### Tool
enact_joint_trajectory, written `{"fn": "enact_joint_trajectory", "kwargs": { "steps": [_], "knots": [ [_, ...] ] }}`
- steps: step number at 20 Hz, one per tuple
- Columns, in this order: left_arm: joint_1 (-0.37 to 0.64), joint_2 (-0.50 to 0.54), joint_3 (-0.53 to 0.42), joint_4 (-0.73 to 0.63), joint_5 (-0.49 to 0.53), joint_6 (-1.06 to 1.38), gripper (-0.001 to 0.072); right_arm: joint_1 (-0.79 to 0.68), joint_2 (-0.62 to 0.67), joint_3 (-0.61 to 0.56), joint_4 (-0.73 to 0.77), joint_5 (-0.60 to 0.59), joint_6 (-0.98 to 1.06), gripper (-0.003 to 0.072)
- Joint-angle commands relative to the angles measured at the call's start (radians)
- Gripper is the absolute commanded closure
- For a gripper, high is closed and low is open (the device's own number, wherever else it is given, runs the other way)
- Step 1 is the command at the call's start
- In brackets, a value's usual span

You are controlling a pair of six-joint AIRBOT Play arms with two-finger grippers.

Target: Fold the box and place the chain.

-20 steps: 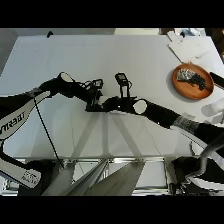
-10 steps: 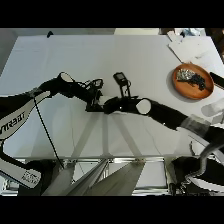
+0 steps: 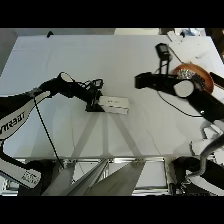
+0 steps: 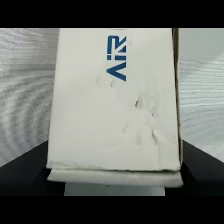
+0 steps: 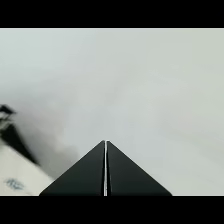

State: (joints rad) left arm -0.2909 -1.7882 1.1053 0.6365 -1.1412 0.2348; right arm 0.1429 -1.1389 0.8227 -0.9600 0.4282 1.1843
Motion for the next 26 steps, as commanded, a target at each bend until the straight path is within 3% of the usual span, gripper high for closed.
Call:
{"fn": "enact_joint_trajectory", "kwargs": {
  "steps": [1, 3, 5, 11, 13, 15, 18, 22, 26],
  "knots": [
    [0.000, 0.001, 0.000, 0.000, 0.000, 0.000, 0.0499, -0.157, 0.018, 0.001, -0.351, 0.200, 0.199, 0.0675],
    [0.000, 0.001, 0.000, 0.000, 0.000, 0.000, 0.0499, -0.223, 0.018, 0.001, -0.483, 0.324, 0.249, 0.0675],
    [0.000, 0.001, 0.000, 0.000, 0.000, 0.000, 0.0499, -0.273, 0.018, 0.001, -0.519, 0.402, 0.248, 0.0674],
    [0.000, 0.001, 0.000, 0.000, -0.004, 0.000, 0.0508, -0.303, 0.018, 0.001, -0.505, 0.448, 0.248, 0.0674],
    [0.000, 0.004, 0.000, 0.002, -0.007, -0.005, 0.0701, -0.303, 0.018, 0.001, -0.503, 0.447, 0.248, 0.0674],
    [0.000, 0.023, 0.000, 0.004, -0.006, -0.067, 0.0704, -0.303, 0.018, 0.001, -0.503, 0.447, 0.248, 0.0674],
    [0.000, 0.112, 0.000, 0.021, 0.017, -0.158, 0.0706, -0.303, 0.018, 0.001, -0.502, 0.447, 0.248, 0.0674],
    [0.000, 0.317, 0.000, 0.031, 0.105, -0.264, 0.0706, -0.303, 0.018, 0.001, -0.502, 0.447, 0.248, 0.0674],
    [0.001, 0.515, 0.000, 0.032, 0.132, -0.404, 0.0706, -0.303, 0.018, 0.001, -0.502, 0.447, 0.248, 0.0674]
  ]
}}
